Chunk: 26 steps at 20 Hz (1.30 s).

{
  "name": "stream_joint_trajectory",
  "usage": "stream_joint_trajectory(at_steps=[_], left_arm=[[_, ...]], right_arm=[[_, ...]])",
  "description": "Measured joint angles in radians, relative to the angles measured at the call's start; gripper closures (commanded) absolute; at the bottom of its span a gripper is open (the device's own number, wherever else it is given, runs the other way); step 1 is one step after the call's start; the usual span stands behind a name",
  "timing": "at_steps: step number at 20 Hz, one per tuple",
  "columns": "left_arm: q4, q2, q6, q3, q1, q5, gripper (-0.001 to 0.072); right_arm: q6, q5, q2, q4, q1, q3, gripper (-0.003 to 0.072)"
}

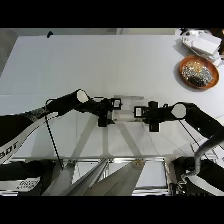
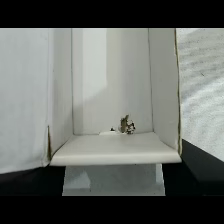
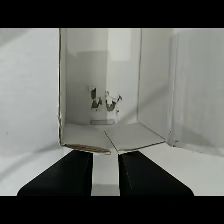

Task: Fold the box and place the chain.

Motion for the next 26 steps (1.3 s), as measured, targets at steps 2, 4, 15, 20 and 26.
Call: stream_joint_trajectory(at_steps=[2,4,15,20,26], left_arm=[[0.000,0.000,0.000,0.000,0.000,0.000,0.0576],[0.000,0.000,0.000,0.000,0.000,0.000,0.0576],[0.000,0.000,0.000,0.000,0.000,0.000,0.0576],[0.000,0.000,0.000,0.000,0.000,0.000,0.0576],[0.000,0.000,0.000,0.000,0.000,0.000,0.0576]], right_arm=[[0.000,-0.012,0.000,0.016,0.007,0.000,0.0538],[-0.002,-0.033,-0.001,0.026,0.021,0.000,0.0538],[0.001,-0.080,-0.023,0.069,0.056,-0.001,0.0383],[0.001,-0.087,-0.031,0.074,0.057,0.000,0.0251],[0.029,-0.102,-0.022,0.081,0.057,-0.001,0.0672]])
